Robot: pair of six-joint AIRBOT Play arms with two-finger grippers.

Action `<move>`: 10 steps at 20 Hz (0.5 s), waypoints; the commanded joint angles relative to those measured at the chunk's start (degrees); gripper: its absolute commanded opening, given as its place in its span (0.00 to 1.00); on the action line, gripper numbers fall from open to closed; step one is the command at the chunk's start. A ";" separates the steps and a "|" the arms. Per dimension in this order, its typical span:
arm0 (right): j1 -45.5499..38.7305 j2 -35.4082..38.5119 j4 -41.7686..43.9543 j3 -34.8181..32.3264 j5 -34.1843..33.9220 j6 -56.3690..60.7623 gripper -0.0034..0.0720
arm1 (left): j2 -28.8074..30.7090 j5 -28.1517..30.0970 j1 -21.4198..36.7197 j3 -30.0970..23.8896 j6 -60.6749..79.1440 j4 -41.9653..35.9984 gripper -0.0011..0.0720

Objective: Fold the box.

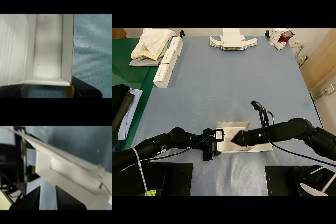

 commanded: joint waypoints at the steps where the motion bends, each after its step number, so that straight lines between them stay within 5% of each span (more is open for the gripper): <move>1: 0.52 -3.23 -0.92 4.28 12.70 2.69 0.42 | 0.04 0.00 -0.02 0.07 0.04 0.02 0.74; 10: -4.85 -16.81 -4.33 4.87 10.64 1.25 0.42 | 0.04 0.04 0.00 0.07 0.04 0.02 0.74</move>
